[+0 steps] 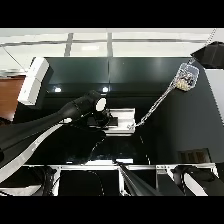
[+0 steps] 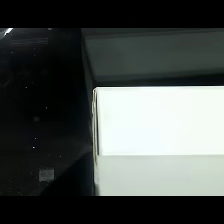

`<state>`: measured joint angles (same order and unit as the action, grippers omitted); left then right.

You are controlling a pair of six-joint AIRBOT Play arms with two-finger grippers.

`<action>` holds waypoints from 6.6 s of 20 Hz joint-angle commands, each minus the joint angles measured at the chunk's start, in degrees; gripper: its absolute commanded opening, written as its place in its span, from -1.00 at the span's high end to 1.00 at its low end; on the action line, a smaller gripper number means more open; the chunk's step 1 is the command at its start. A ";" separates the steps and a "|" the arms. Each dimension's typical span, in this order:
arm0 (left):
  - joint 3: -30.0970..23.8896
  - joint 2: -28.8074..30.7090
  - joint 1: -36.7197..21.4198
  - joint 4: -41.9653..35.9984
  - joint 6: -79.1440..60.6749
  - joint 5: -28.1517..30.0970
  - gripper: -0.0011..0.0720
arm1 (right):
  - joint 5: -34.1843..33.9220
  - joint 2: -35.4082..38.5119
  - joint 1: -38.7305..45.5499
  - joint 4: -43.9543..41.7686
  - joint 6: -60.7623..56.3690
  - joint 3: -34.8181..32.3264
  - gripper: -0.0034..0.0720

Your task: Fold the box and place the chain.

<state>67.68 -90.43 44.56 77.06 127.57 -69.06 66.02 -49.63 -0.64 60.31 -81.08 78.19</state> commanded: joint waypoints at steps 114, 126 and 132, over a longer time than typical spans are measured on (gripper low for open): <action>0.00 -0.04 0.02 -0.22 -0.02 -0.50 0.88 | 12.81 1.03 0.50 -28.89 6.58 -0.24 0.86; 0.00 -0.04 0.02 -0.22 -0.02 -0.52 0.88 | 13.27 1.03 0.52 -49.00 11.32 -0.24 0.86; 0.00 -0.04 0.02 -0.22 -0.02 -0.44 0.88 | 13.25 0.90 -0.72 -48.96 11.52 -0.28 0.86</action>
<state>67.68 -90.43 44.56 76.82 127.55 -69.56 79.24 -48.66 -0.54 12.10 -69.84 77.89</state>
